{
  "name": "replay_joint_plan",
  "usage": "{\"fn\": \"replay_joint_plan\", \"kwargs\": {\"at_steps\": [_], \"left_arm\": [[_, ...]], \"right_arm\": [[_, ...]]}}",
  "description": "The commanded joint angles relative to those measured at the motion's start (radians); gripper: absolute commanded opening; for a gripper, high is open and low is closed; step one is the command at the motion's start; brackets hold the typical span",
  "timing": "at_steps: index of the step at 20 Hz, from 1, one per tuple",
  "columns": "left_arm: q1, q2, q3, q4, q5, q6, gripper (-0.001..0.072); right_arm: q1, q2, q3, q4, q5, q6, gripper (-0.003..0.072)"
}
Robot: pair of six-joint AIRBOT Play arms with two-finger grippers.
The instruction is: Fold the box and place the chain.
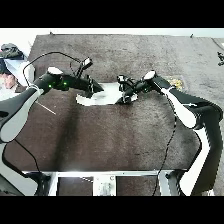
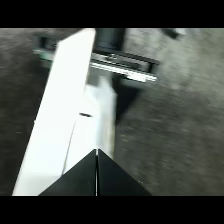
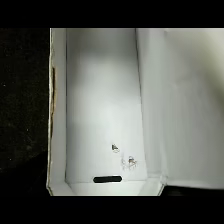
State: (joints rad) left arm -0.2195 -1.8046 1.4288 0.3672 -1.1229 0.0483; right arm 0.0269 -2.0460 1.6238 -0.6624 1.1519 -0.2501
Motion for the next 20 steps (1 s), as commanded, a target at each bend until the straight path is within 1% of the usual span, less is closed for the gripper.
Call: {"fn": "replay_joint_plan", "kwargs": {"at_steps": [1,4,7,10,13,14,20], "left_arm": [[0.018,-0.072,0.088,-0.003,0.045,-0.056,0.0006],[0.051,-0.113,0.135,-0.003,0.079,-0.066,0.0007],[0.051,-0.145,0.135,-0.006,0.092,-0.065,0.0007],[0.025,-0.17,0.135,0.01,0.103,-0.036,0.0007],[-0.002,-0.175,0.135,0.1,0.143,-0.029,0.0008],[-0.004,-0.175,0.135,0.11,0.152,-0.031,0.0008],[-0.003,-0.166,0.137,0.101,0.152,-0.011,0.001]], "right_arm": [[0.001,-0.001,0.001,0.0,0.0,0.0,0.0416],[0.001,-0.001,0.001,0.0,0.0,0.0,0.0416],[0.001,-0.001,0.001,0.0,0.0,0.0,0.0416],[0.001,-0.001,0.001,0.0,0.0,0.0,0.0416],[0.001,-0.001,0.001,0.0,0.0,0.0,0.0416],[0.001,-0.001,0.001,0.0,0.0,0.0,0.0416],[0.001,-0.001,0.001,0.0,0.0,0.0,0.0416]]}}
